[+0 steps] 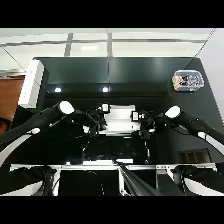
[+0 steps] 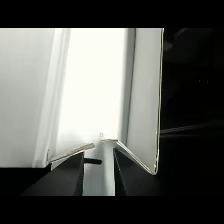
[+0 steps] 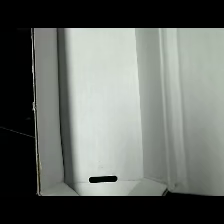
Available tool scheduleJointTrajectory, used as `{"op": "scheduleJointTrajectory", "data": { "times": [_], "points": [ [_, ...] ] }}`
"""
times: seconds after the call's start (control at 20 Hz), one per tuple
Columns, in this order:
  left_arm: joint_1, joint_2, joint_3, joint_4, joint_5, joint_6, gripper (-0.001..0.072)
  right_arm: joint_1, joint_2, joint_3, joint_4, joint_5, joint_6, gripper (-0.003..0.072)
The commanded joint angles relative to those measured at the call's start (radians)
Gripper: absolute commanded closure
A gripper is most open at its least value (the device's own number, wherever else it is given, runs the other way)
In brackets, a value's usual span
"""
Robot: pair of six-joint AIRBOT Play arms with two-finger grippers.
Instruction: Fold the box and place the chain.
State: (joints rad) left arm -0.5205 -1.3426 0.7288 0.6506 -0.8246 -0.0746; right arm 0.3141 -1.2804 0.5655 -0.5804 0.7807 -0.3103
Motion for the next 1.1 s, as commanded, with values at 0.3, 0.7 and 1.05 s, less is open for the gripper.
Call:
{"op": "scheduleJointTrajectory", "data": {
  "times": [0.3, 0.7, 1.05],
  "points": [
    [-0.028, -0.048, 0.000, -0.080, 0.013, 0.005, 0.0490, 0.000, -0.001, 0.000, 0.001, 0.000, 0.001, 0.0456],
    [-0.050, -0.050, 0.000, -0.079, 0.051, 0.026, 0.0399, 0.000, -0.001, 0.000, 0.001, 0.000, 0.001, 0.0456],
    [-0.048, -0.042, 0.008, -0.066, 0.045, 0.019, 0.0646, 0.000, -0.001, 0.000, 0.001, 0.000, 0.001, 0.0455]
  ]
}}
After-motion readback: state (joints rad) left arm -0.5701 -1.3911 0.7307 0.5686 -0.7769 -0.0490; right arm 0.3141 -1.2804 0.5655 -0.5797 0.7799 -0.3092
